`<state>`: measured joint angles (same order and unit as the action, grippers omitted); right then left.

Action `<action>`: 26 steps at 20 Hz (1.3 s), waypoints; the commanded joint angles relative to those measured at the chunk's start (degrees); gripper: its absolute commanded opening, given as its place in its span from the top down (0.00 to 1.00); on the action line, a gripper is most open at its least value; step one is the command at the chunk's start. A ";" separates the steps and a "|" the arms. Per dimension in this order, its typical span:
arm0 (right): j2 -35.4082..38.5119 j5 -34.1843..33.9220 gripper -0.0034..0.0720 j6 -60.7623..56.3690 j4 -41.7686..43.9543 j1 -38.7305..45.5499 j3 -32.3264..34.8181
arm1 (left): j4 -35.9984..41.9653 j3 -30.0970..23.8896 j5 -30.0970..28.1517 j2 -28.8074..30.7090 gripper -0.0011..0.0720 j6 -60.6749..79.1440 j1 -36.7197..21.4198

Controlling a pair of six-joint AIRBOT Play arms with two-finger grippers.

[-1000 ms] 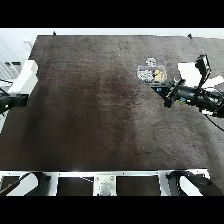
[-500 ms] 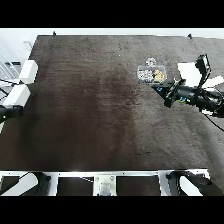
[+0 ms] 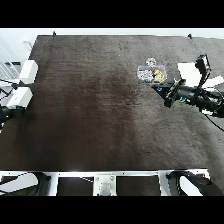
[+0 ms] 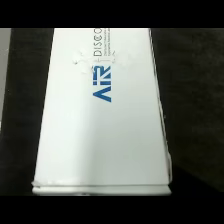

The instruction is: Fold the box and place the chain.

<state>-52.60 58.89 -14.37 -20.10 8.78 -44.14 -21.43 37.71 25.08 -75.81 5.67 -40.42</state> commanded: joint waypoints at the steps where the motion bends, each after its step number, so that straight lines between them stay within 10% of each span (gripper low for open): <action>1: -0.02 0.02 0.93 0.00 -0.02 0.02 0.02 | 0.44 1.16 -3.45 -1.60 0.97 1.66 -0.07; 7: -0.02 -0.28 0.93 -0.02 0.07 0.02 0.11 | -0.66 3.72 0.48 -3.85 0.95 -1.46 -0.09; 9: 0.04 -0.87 0.93 -0.22 0.22 0.02 0.11 | -0.33 3.74 0.61 -3.85 0.16 -2.89 -0.09; 10: 0.02 -0.87 0.93 -0.24 0.48 0.02 0.11 | -0.57 3.85 1.05 -3.85 0.00 -3.26 -0.09; 14: 0.02 -1.95 0.63 -0.20 3.04 0.02 0.11 | -0.92 4.02 0.92 -3.78 0.00 -3.26 -0.09; 21: 0.04 -2.97 0.44 -0.20 3.19 0.02 0.11 | -2.45 4.02 6.58 9.70 0.00 -4.20 -0.09; 22: 0.04 -2.97 0.48 -0.20 3.21 0.02 0.11 | -2.36 4.02 7.74 12.79 0.07 -4.07 -0.09; 24: 0.04 -2.97 0.94 -0.24 3.63 0.02 0.11 | 0.59 4.02 13.35 17.97 0.96 -2.56 -0.09; 26: 0.26 -3.37 0.94 -0.24 5.81 0.02 0.11 | 6.80 3.98 22.84 21.35 0.96 -0.48 0.15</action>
<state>-52.53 55.96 -14.68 -16.21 8.78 -44.05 -20.69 41.69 37.19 -60.20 2.83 -40.45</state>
